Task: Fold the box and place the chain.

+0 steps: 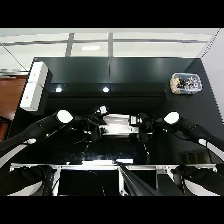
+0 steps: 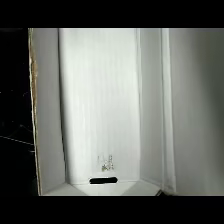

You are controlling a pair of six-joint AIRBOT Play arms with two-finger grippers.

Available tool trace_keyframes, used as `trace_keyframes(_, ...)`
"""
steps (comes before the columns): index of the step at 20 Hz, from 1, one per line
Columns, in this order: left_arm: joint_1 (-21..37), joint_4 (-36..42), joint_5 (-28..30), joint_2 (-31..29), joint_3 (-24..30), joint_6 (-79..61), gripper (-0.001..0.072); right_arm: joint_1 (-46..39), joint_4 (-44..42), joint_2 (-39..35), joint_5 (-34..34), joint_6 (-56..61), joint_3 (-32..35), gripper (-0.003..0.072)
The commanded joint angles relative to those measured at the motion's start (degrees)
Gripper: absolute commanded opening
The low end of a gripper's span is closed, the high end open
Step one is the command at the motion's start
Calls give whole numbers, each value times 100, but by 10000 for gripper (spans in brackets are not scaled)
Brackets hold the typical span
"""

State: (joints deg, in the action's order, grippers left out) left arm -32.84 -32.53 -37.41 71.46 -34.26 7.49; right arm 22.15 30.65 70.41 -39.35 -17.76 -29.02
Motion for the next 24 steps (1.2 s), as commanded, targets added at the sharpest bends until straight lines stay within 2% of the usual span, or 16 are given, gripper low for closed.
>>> trace_keyframes(1,0,-66,-31,-2,-2,-2,411,4,0,4,0,0,-2,232)
trace_keyframes(2,4,-282,-122,-31,-33,0,177,7,0,4,-2,0,-2,232)
trace_keyframes(3,26,-584,-280,-107,-81,109,30,4,0,4,-2,0,-2,232)
trace_keyframes(5,170,-1281,-702,-426,-181,901,29,4,0,4,-2,0,-2,232)
trace_keyframes(7,439,-2208,-1078,-1003,-210,1950,28,4,0,4,-2,0,0,232)
trace_keyframes(9,855,-2970,-1121,-1596,-201,3453,29,7,2,4,-4,0,0,232)
trace_keyframes(11,1484,-3189,-1137,-1873,-138,5250,29,4,2,4,-2,0,-2,232)
trace_keyframes(14,2564,-2970,-1777,-1639,138,7650,30,4,2,4,-2,0,-2,232)
trace_keyframes(17,3300,-1486,-2273,-1113,553,7108,30,7,2,4,-2,0,0,232)
trace_keyframes(20,3421,-560,-2273,-535,710,6387,30,7,2,4,-2,0,0,232)
trace_keyframes(24,2935,-98,-2107,136,708,6046,30,4,2,4,-2,0,-2,232)
